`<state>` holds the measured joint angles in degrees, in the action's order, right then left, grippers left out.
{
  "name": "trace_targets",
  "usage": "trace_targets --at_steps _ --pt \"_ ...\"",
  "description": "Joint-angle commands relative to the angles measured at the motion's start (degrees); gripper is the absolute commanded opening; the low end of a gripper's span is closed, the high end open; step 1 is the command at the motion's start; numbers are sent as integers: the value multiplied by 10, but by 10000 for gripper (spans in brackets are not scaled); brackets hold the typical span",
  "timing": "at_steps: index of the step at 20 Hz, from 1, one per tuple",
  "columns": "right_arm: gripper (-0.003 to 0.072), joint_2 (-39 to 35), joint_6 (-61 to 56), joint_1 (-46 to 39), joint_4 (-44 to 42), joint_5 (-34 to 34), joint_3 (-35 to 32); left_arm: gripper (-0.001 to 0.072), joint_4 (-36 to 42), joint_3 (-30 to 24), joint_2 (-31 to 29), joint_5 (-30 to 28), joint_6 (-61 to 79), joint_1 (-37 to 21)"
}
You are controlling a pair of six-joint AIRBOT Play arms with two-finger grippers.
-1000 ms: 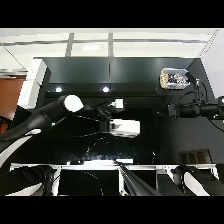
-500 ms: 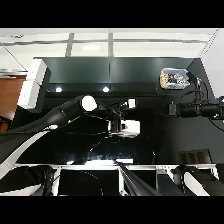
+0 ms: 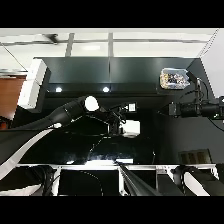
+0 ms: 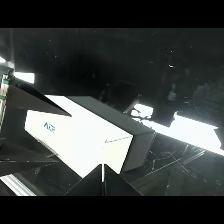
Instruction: Fold the box and place the chain.
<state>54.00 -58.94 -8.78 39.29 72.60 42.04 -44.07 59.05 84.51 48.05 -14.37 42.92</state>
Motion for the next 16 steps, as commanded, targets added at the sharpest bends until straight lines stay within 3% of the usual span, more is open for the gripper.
trace_targets --at_steps 1,8,16 --pt "11 0 0 0 0 0 0 707 0 0 3 5 0 -1" --pt "12 0 0 0 0 -12 0 710 0 0 14 4 0 0" --pt "12 0 -7 0 -3 -27 0 683 -12 0 72 -19 26 18"
